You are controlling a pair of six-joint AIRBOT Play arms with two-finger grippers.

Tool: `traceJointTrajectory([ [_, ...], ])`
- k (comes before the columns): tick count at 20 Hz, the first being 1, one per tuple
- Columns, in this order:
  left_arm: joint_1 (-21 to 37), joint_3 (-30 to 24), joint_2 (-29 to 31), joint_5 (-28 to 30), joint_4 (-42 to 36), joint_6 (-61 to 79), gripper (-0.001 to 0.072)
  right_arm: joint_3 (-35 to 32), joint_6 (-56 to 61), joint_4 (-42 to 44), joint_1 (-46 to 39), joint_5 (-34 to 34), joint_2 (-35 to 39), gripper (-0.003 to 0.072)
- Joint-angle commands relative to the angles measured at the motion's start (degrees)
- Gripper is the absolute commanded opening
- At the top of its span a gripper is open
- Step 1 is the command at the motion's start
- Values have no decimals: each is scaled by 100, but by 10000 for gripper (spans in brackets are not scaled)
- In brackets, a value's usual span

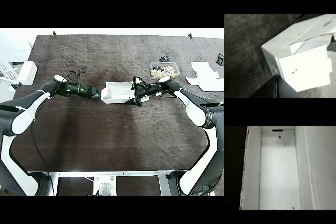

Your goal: Fold the box and place the chain.

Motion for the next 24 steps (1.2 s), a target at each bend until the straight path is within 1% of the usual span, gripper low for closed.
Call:
traceJointTrajectory([
  [1, 0, 68, 4, -90, -133, 109, 21, -2, 2, 0, 2, 2, -2, 626],
  [7, 0, 68, 4, -96, -136, 258, 25, -2, 2, 0, 2, 2, -2, 627],
  [8, 0, 68, 4, -101, -136, 256, 166, -2, 2, 2, 2, 2, -2, 626],
  [9, 0, 68, 4, -131, -138, 256, 247, -2, 2, 0, 2, 2, -2, 626],
  [14, 0, 68, 4, -229, -162, 256, 248, -2, 2, 0, 2, 2, -2, 626],
  [17, 0, 68, 4, -393, -398, 334, 248, -2, 2, 0, 2, 2, -2, 627],
  [24, -2, 63, 4, -459, -463, 382, 249, -2, 2, 0, 2, 2, -2, 626],
])
